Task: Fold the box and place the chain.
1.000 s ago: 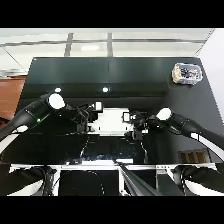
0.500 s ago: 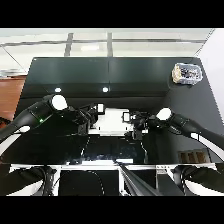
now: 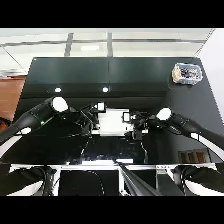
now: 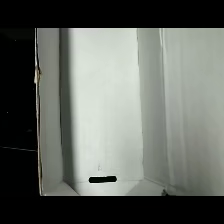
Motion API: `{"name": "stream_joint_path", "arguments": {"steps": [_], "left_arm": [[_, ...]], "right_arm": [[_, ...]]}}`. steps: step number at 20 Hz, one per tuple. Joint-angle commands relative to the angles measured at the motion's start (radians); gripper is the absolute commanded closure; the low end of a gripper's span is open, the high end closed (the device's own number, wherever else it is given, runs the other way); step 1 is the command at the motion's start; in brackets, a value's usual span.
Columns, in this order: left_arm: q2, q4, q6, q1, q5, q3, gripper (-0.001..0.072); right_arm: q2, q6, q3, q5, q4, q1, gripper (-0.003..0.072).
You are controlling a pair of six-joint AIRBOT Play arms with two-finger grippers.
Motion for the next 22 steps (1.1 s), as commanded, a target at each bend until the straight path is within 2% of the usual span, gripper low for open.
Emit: {"name": "stream_joint_path", "arguments": {"steps": [1, 2, 4, 6, 7, 9, 11, 12, 14, 16, 18, 19, 21, 22], "left_arm": [[-0.001, -0.14, -0.018, -0.003, 0.074, -0.029, 0.044], [-0.002, -0.142, -0.018, -0.003, 0.094, -0.032, 0.0441], [-0.003, -0.141, -0.019, -0.002, 0.098, -0.039, 0.0492], [-0.007, -0.141, -0.045, -0.002, 0.074, -0.041, 0.0495], [-0.009, -0.135, -0.045, -0.002, 0.063, -0.041, 0.0537], [-0.013, -0.112, -0.044, -0.002, 0.041, -0.041, 0.0684], [-0.023, -0.081, -0.045, -0.003, 0.023, -0.041, 0.0684], [-0.027, -0.076, -0.045, -0.003, 0.02, -0.041, 0.0678], [-0.029, -0.086, -0.045, -0.01, 0.036, -0.04, 0.0411], [-0.03, -0.082, -0.044, -0.023, 0.048, -0.04, 0.0403], [-0.03, -0.08, -0.044, -0.027, 0.049, -0.04, 0.0539], [-0.029, -0.082, -0.045, -0.027, 0.047, -0.04, 0.0538], [-0.028, -0.076, -0.045, -0.025, 0.041, -0.037, 0.0666], [-0.024, -0.059, -0.05, -0.02, 0.025, -0.031, 0.0684]], "right_arm": [[-0.001, 0.0, 0.001, 0.0, 0.0, 0.0, 0.044], [-0.001, 0.0, 0.001, 0.0, 0.0, 0.0, 0.044], [-0.001, 0.0, 0.001, 0.0, 0.0, 0.0, 0.044], [-0.001, 0.0, 0.001, 0.0, 0.0, 0.0, 0.044], [-0.001, 0.0, 0.001, 0.0, 0.0, 0.0, 0.044], [-0.001, 0.0, 0.001, 0.0, 0.0, 0.0, 0.044], [-0.001, 0.0, 0.001, 0.0, 0.0, 0.0, 0.044], [-0.001, 0.0, 0.001, 0.0, 0.0, 0.0, 0.044], [-0.001, 0.0, 0.001, 0.0, 0.0, 0.0, 0.044], [-0.001, 0.0, 0.001, 0.0, 0.001, 0.0, 0.044], [-0.001, 0.0, 0.001, 0.0, 0.001, 0.0, 0.044], [-0.001, 0.0, 0.001, 0.0, 0.001, 0.0, 0.044], [-0.001, 0.0, 0.001, 0.0, 0.0, 0.0, 0.044], [-0.001, 0.0, 0.001, 0.0, 0.001, 0.0, 0.044]]}}
